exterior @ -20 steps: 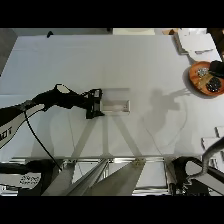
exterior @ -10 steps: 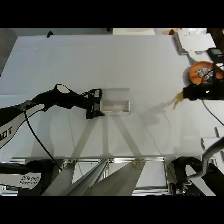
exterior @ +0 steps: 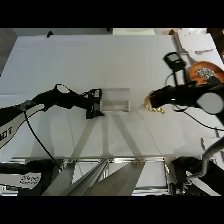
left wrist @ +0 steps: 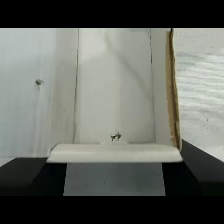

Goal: Fold the box and place the chain.

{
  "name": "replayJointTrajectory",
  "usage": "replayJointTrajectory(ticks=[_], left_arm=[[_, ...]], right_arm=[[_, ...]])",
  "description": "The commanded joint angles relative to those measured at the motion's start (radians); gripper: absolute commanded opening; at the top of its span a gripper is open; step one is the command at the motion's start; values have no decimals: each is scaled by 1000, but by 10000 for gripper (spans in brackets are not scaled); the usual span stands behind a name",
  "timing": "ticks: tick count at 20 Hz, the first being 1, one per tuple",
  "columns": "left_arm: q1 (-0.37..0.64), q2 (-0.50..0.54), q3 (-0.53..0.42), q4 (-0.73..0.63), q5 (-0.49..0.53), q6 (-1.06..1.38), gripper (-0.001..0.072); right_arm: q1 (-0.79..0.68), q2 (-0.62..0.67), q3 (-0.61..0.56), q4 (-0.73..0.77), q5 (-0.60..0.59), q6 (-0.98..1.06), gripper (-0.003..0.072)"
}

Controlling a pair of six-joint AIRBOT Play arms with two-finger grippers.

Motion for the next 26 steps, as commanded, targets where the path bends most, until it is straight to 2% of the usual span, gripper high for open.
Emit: replayJointTrajectory(ticks=[1,5,11,14,21,24,25,26], left_arm=[[1,0,0,0,0,0,212],[1,0,0,0,0,0,212],[1,0,0,0,0,0,212],[1,0,0,0,0,0,212],[1,0,0,0,0,0,212],[1,0,0,0,0,0,212],[1,0,0,0,0,0,212],[1,0,0,0,0,0,212]], right_arm=[[82,-112,-1,0,-148,14,7],[150,-215,0,0,-250,13,8],[277,-225,0,0,-432,-103,7],[310,-240,0,1,-436,-102,6],[340,-402,0,4,-412,-88,9],[340,-418,0,-4,-414,-93,9],[340,-418,0,-15,-414,-92,14],[340,-418,0,-16,-412,-92,57]])
